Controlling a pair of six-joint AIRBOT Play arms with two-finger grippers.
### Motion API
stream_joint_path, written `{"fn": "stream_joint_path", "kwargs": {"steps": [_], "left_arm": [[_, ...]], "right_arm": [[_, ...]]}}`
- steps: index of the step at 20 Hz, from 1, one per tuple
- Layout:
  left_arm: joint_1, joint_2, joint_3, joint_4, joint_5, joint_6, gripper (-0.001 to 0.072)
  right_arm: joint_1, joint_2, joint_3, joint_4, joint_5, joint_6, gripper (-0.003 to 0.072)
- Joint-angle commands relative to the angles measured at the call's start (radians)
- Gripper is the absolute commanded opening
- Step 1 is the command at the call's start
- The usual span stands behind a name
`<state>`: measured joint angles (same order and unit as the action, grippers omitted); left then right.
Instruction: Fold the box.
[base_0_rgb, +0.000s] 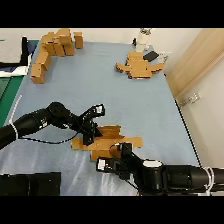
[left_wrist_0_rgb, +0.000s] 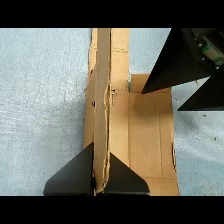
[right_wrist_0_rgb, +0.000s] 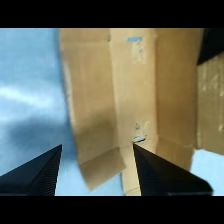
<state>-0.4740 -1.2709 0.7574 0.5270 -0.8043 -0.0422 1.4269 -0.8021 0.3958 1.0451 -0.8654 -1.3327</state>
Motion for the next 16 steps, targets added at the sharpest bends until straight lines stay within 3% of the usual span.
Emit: {"fn": "stream_joint_path", "kwargs": {"steps": [1, 4, 9, 14, 16], "left_arm": [[0.0, -0.001, 0.0, 0.0, 0.0, 0.0, 0.0012], [0.0, -0.001, 0.0, 0.0, 0.0, 0.0, 0.0011], [0.0, -0.001, 0.0, 0.0, 0.0, 0.0, 0.0011], [0.0, -0.001, 0.0, 0.0, 0.001, 0.0, 0.0012], [0.0, -0.001, 0.0, 0.0, 0.0, 0.0, 0.0012]], "right_arm": [[0.011, -0.053, 0.0, -0.187, 0.018, 0.234, 0.0712], [0.011, -0.023, 0.008, -0.258, -0.061, 0.372, 0.0712], [0.011, 0.091, 0.004, -0.264, -0.125, 0.372, 0.0712], [-0.005, 0.133, -0.058, -0.267, -0.073, 0.292, 0.0714], [-0.062, 0.146, -0.076, -0.262, 0.003, 0.215, 0.0714]]}}
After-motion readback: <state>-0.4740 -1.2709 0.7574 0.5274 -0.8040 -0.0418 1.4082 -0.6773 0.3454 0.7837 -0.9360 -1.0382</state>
